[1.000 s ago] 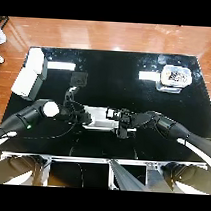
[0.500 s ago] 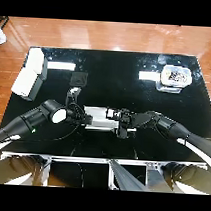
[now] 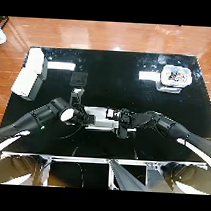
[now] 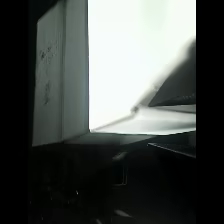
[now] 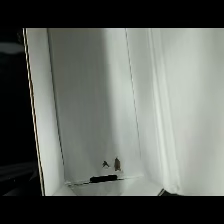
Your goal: Fold the box and place the chain.
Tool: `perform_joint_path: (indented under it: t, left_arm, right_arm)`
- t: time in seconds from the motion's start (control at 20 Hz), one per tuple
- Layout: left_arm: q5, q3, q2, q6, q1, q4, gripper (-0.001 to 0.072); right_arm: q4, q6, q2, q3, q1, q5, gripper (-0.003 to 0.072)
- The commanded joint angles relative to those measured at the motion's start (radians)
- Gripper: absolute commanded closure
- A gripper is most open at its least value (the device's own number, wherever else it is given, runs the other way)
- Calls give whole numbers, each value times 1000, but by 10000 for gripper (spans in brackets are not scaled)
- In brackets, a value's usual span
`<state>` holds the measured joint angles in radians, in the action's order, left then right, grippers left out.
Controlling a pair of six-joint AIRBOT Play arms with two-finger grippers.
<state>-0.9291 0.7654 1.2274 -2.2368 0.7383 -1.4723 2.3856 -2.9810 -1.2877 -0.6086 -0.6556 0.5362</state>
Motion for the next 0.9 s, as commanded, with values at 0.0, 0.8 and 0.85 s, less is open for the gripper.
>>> perform_joint_path:
  t: [0.0, 0.8, 0.85]
  left_arm:
    - [-23, 43, 47, -17, 10, -27, 364]
    - [-85, 100, 106, -23, 10, -60, 397]
    - [-87, 100, 109, -23, 10, -60, 397]
  right_arm:
    - [0, 0, 0, 0, -1, 11, 661]
    - [0, 0, 0, 0, -1, 10, 661]
    - [0, 0, 0, 0, -1, 10, 661]
